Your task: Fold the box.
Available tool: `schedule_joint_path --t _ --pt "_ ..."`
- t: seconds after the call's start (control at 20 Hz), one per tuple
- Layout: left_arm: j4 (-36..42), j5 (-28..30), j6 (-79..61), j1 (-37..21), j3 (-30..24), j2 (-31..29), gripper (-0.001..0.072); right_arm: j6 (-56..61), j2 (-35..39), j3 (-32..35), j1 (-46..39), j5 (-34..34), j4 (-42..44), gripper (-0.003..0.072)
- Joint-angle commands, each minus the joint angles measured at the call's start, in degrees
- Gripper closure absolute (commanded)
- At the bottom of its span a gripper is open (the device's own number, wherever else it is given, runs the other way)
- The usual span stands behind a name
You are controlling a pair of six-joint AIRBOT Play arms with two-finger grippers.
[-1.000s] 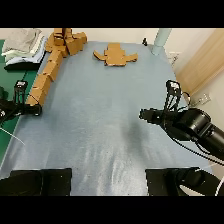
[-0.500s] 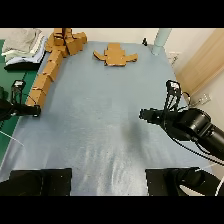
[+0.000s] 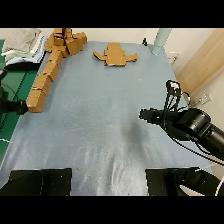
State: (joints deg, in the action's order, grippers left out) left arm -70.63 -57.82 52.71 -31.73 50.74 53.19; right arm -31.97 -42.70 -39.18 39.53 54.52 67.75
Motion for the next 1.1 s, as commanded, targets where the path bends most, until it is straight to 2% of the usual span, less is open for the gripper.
schedule_joint_path --t 0.0,0.05,0.1,0.15,0.25,0.3,0.5,0.7,1.05 --pt "4.4 -3.7 1.9 11.4 5.9 -3.3 0.0029 0.0 0.0 0.0 0.0 0.0 0.0 0.0682" --pt "3.5 -3.6 2.9 16.8 7.8 -2.6 0.0174 0.0 0.0 0.0 0.0 0.0 0.0 0.0682" --pt "2.6 -2.9 4.3 22.5 9.9 -1.3 0.0253 0.0 0.0 0.0 0.0 0.0 0.0 0.0681" --pt "1.3 -0.9 6.3 27.5 11.8 0.4 0.0253 0.0 0.0 0.0 0.0 0.0 0.0 0.0682" --pt "-1.8 2.2 11.8 35.6 15.8 4.8 0.0628 0.0 0.0 0.0 0.0 0.0 0.0 0.0682" --pt "-2.7 2.2 13.5 38.7 17.7 7.4 0.0696 0.0 0.0 0.0 0.0 0.0 0.0 0.0682" --pt "-2.7 1.5 17.7 46.2 19.0 15.9 0.0698 0.0 0.0 0.0 0.0 0.0 0.0 0.0682" --pt "-1.9 1.4 22.3 49.8 19.0 22.3 0.0696 0.0 0.0 0.0 0.0 0.0 0.0 0.0682" --pt "-1.1 1.3 23.2 52.5 19.0 26.9 0.0696 0.0 0.0 0.0 0.0 0.0 0.0 0.0682"
